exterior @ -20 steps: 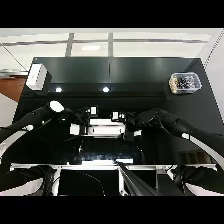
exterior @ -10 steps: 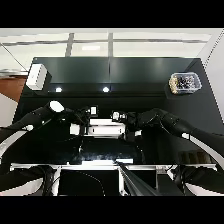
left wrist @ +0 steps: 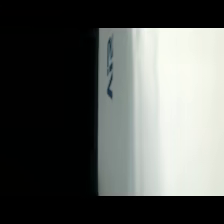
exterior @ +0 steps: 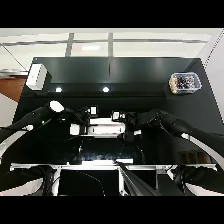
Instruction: Fold the box and place the chain.
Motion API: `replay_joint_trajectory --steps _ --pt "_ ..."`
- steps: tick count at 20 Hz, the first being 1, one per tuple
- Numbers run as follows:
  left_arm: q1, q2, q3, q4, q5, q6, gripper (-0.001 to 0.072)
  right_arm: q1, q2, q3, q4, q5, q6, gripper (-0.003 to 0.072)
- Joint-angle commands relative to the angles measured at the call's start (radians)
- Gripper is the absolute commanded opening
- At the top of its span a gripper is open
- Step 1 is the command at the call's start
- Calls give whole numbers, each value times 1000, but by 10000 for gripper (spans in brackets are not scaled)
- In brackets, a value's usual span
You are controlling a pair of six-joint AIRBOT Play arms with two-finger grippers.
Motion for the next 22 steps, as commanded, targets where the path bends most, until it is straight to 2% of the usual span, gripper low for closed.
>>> replay_joint_trajectory --steps 1,11,12,22 --pt "0 0 1 0 -1 0 26 0 -2 -1 -6 21 0 708" --pt "0 0 1 1 -1 0 26 -2 26 0 -40 -15 15 704" --pt "0 0 1 1 -2 0 26 -2 26 0 -40 -16 15 604" --pt "0 0 1 1 -1 0 26 0 26 0 -23 0 14 602"
